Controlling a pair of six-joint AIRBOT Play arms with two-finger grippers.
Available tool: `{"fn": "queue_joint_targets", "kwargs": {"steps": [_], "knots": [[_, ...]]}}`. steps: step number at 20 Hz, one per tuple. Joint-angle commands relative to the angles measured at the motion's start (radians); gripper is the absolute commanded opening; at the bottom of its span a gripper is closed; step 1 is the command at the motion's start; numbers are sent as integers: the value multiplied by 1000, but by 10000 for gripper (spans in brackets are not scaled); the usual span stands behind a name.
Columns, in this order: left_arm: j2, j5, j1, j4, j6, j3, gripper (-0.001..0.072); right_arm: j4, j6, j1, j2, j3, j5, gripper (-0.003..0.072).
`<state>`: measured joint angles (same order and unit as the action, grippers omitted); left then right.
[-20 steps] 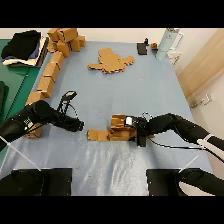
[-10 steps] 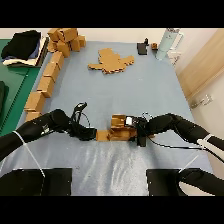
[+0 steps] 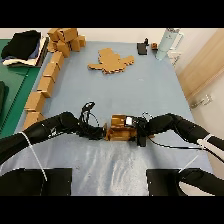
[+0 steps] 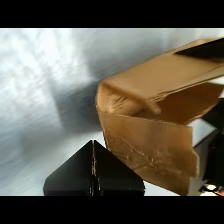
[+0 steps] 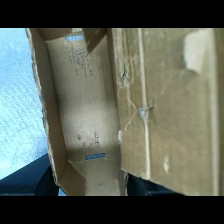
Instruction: Fold the box.
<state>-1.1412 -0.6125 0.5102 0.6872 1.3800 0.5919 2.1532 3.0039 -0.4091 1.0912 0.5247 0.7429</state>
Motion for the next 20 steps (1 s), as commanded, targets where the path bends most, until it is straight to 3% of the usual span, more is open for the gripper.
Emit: {"fn": "queue_joint_targets", "kwargs": {"steps": [1,4,5,6,7,17,19,20], "knots": [[3,-25,4,-10,0,43,13,0,0,0,0,0,0,480],[3,-27,3,-10,1,49,15,0,0,0,0,0,0,481],[2,-29,-1,-10,1,49,46,0,0,0,0,0,0,480],[2,-28,-5,-7,12,49,256,0,0,0,0,0,0,480],[2,-31,-10,-7,27,49,275,0,0,0,0,0,0,480],[2,-107,-44,-7,27,109,278,0,0,0,0,0,0,480],[2,-121,-43,-7,27,130,374,0,0,0,0,0,0,481],[2,-131,-42,-12,27,134,374,0,0,0,0,0,0,480]]}}
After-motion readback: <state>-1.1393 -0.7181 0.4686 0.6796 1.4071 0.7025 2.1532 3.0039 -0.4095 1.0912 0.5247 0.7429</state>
